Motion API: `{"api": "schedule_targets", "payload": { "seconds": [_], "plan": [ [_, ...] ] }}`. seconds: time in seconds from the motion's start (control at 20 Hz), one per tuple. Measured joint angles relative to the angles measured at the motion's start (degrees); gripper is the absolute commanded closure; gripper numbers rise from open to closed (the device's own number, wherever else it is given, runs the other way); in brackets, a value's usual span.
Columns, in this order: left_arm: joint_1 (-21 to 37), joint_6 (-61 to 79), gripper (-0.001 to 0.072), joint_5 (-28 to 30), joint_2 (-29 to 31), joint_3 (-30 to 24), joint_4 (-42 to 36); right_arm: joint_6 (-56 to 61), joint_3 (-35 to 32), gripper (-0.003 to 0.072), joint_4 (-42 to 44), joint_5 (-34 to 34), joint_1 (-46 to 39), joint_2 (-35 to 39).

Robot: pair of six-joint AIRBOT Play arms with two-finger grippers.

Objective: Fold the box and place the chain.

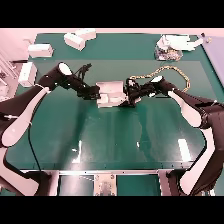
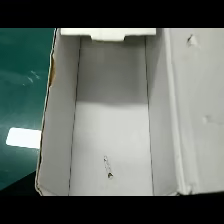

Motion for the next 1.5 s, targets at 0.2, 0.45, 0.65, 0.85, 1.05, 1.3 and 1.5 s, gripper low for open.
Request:
{"api": "schedule_targets", "payload": {
  "seconds": [0.2,0.45,0.65,0.85,1.05,1.3,1.5],
  "plan": [
    [-2.0,-5.7,0.0374,2.7,0.0,0.0,5.0,0.0,0.0,0.0095,0.0,0.0,0.0,0.0],
    [-4.2,-11.9,0.0373,6.3,0.0,0.0,10.2,0.0,0.0,0.0095,0.0,0.0,0.0,0.0],
    [-6.0,-17.9,0.0374,7.9,0.0,0.5,15.1,0.0,0.0,0.0095,0.0,0.0,0.0,0.0],
    [-7.5,-23.6,0.0374,7.9,0.0,2.4,20.5,0.0,0.0,0.0095,0.0,0.0,0.0,0.0],
    [-8.1,-28.1,0.0374,6.1,-0.1,3.6,23.5,-0.1,0.0,0.0095,0.0,0.0,0.0,0.0],
    [-9.3,-32.5,0.0374,3.7,-1.0,5.2,25.9,-0.1,0.0,0.0095,0.0,0.0,0.0,0.0],
    [-9.8,-34.2,0.0374,2.3,-1.5,5.8,26.3,-0.1,0.0,0.0095,0.0,0.0,0.0,0.0]
  ]
}}
